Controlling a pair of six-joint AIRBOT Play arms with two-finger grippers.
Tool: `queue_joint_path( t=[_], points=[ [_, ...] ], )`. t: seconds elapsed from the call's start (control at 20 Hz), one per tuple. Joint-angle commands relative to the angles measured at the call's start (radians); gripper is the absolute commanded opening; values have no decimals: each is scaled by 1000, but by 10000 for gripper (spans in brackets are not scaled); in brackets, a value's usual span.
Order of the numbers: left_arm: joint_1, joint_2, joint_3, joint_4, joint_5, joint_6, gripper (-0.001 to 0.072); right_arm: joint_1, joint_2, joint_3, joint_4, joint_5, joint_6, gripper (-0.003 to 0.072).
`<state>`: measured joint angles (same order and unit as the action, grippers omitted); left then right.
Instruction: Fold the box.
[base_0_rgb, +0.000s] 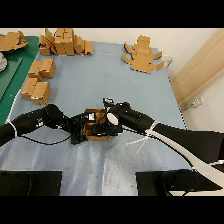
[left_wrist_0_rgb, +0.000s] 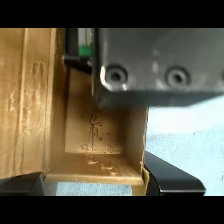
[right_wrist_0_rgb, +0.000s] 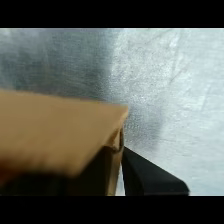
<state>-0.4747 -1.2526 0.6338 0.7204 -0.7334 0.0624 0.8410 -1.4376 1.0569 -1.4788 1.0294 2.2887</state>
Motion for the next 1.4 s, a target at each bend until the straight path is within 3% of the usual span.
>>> queue_joint_path(
  t=[0.0,0.25,0.4,1.05,1.2,1.3,1.35],
  points=[
    [1,0,0,13,-2,0,408,0,-1,4,-9,35,13,476],
    [1,0,-2,13,-2,0,408,0,6,59,-9,50,15,475],
    [1,0,-2,13,-1,0,408,-1,14,91,-15,128,15,475],
    [1,0,-2,13,-2,0,408,-61,165,92,-53,222,95,475],
    [1,0,-2,13,-1,0,407,-63,166,90,-84,256,97,359],
    [1,0,-2,13,-2,0,408,-69,167,90,-108,287,97,15],
    [1,0,-2,13,-2,0,408,-88,167,90,-114,332,92,2]
  ],
)
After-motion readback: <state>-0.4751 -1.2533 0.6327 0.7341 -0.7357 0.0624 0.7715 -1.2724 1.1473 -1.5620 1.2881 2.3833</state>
